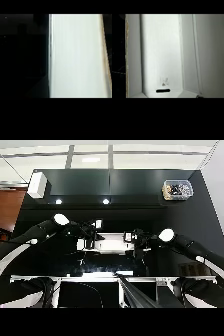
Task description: Fold the box and place the chain.
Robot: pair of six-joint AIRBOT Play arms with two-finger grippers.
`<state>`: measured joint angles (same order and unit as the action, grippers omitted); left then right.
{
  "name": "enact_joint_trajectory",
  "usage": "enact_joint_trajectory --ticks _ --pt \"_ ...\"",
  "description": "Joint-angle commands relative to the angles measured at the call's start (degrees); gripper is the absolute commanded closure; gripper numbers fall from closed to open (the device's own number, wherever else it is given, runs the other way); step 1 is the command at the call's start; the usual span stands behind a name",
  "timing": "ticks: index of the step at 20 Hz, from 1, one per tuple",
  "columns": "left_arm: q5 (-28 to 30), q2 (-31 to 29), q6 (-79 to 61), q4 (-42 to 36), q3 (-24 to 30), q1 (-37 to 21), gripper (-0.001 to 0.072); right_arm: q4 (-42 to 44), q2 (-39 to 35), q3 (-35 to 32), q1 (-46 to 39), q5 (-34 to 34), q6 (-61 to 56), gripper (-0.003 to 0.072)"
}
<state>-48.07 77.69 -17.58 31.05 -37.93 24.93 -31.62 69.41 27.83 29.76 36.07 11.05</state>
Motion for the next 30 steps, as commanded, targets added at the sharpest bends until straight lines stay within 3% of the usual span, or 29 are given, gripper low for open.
enact_joint_trajectory --ticks 1,3,4,5,6,7,8,11,14,16,18,19,21,23,25,28,30 --pt "0.0 0.0 0.0 0.0 0.0 0.0 0.0681 -0.6 0.0 0.0 0.2 -0.3 -0.2 0.0068" --pt "0.0 0.0 0.0 0.0 0.0 0.0 0.0681 -0.6 0.0 0.0 0.2 -0.3 -0.2 0.0076" --pt "0.0 0.0 0.0 0.0 0.0 0.0 0.0680 -0.6 0.0 0.0 0.2 -0.3 -0.2 0.0199" --pt "0.1 0.0 0.0 0.0 0.0 0.0 0.0670 -0.6 0.0 0.0 0.2 -0.3 -0.2 0.0243" --pt "0.3 0.0 0.0 0.0 0.0 0.0 0.0581 -0.6 0.0 0.0 0.2 -0.3 -0.2 0.0243" --pt "0.4 0.0 0.0 0.0 0.0 0.0 0.0422 -0.6 0.0 0.0 0.2 -0.3 -0.2 0.0243" --pt "0.2 0.0 0.0 0.1 -0.3 0.0 0.0338 -0.6 0.0 0.0 0.2 -0.3 -0.2 0.0243" --pt "-2.8 -3.1 1.9 5.7 -2.4 0.0 0.0330 -1.1 0.0 0.0 0.2 -0.1 -0.2 0.0243" --pt "-4.2 -9.3 19.7 19.1 -3.9 -0.4 0.0329 -1.0 0.0 0.0 0.2 -0.1 -0.2 0.0243" --pt "-9.6 -14.3 28.6 29.0 -4.3 -0.7 0.0274 -1.1 0.0 0.0 0.2 -0.1 -0.1 0.0244" --pt "-12.7 -19.6 37.6 33.7 -4.3 -0.8 0.0280 -1.1 0.0 0.0 0.2 -0.1 -0.1 0.0243" --pt "-13.7 -21.6 42.7 34.7 -4.3 -0.9 0.0360 -1.1 0.0 0.0 0.2 -0.1 -0.1 0.0243" --pt "-17.7 -22.7 50.6 33.4 -4.3 -0.8 0.0678 -1.1 0.0 0.0 0.2 -0.1 -0.1 0.0243" --pt "-22.1 -21.3 53.9 26.3 -4.3 -0.8 0.0677 -1.2 0.0 0.0 0.2 -0.1 -0.2 0.0243" --pt "-22.7 -18.6 53.9 14.5 -3.6 -0.7 0.0679 -1.3 0.0 0.0 0.2 0.1 -0.1 0.0243" --pt "-12.2 -13.2 50.6 -3.7 -1.0 -0.7 0.0680 -1.3 0.0 0.0 0.2 0.1 -0.1 0.0243" --pt "-0.4 -10.4 49.7 -6.2 -0.4 -0.7 0.0680 -1.3 0.0 0.0 0.2 0.1 -0.1 0.0243"
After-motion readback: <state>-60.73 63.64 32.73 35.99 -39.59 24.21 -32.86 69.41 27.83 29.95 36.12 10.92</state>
